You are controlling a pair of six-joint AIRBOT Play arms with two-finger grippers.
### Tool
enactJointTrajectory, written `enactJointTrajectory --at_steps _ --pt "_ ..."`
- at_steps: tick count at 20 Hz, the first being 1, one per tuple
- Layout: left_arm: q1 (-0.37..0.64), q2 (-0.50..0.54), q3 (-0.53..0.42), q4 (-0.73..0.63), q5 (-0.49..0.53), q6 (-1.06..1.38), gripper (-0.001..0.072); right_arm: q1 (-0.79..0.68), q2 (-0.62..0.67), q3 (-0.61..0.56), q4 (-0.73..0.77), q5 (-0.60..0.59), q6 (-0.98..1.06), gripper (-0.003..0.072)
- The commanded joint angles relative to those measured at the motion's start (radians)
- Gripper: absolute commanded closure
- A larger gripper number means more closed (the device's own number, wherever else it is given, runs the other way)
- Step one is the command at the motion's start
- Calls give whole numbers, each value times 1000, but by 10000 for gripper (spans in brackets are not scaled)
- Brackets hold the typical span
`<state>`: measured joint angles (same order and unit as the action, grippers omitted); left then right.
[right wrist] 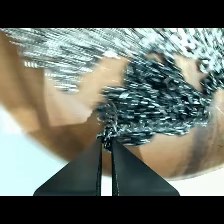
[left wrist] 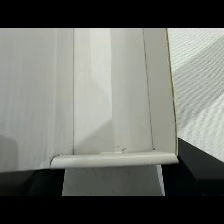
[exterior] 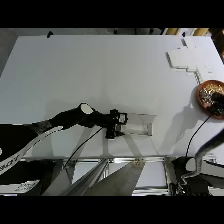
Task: Fold the box and place the chain.
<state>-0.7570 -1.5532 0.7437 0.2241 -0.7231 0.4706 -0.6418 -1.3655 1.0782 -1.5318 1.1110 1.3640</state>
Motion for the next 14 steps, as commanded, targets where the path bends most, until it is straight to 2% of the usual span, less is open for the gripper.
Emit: enactJointTrajectory --at_steps 1,4,11,14 --pt "1 0 0 0 0 0 364 2 143 0 234 11 -76 672" --pt "1 0 0 0 0 0 364 50 285 0 319 61 -113 672" --pt "1 0 0 0 0 0 364 299 628 0 317 230 -115 672" --pt "1 0 0 0 0 0 364 404 738 0 324 288 -105 672"
